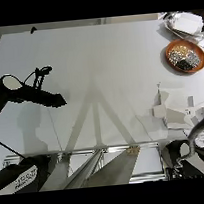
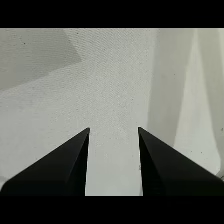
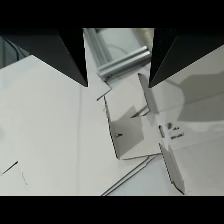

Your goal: Fold the box and place the chain.

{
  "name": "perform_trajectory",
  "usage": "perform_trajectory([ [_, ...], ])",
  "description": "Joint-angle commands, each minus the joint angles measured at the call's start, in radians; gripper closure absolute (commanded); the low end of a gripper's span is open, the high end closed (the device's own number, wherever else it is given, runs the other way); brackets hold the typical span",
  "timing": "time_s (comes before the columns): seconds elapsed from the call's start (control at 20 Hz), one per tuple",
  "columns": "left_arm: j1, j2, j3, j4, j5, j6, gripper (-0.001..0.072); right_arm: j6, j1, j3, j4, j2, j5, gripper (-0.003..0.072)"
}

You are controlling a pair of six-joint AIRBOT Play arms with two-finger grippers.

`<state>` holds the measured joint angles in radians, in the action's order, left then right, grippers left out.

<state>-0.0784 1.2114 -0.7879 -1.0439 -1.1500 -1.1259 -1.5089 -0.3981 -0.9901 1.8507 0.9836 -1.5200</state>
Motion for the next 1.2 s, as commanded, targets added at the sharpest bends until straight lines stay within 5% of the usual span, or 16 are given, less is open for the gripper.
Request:
perform_trajectory([
  [0.0,0.0,0.001,0.0,0.001,0.0,0.0,0.0366,0.028,-0.001,-0.001,-0.003,0.003,0.022,0.0261],
  [0.15,0.0,0.001,0.0,0.001,0.0,0.0,0.0366,0.088,-0.001,-0.001,-0.002,0.032,0.053,0.0241],
  [0.25,0.0,0.001,0.0,0.0,0.0,0.0,0.0366,0.113,-0.001,-0.001,0.008,0.07,0.054,0.0139],
  [0.7,0.0,0.001,0.0,0.0,-0.002,0.0,0.0366,0.203,-0.047,0.019,0.04,0.246,-0.025,0.0132],
  [1.15,0.0,0.001,0.0,0.0,-0.002,0.0,0.0366,0.098,-0.081,0.155,0.112,0.336,0.102,0.0192],
])
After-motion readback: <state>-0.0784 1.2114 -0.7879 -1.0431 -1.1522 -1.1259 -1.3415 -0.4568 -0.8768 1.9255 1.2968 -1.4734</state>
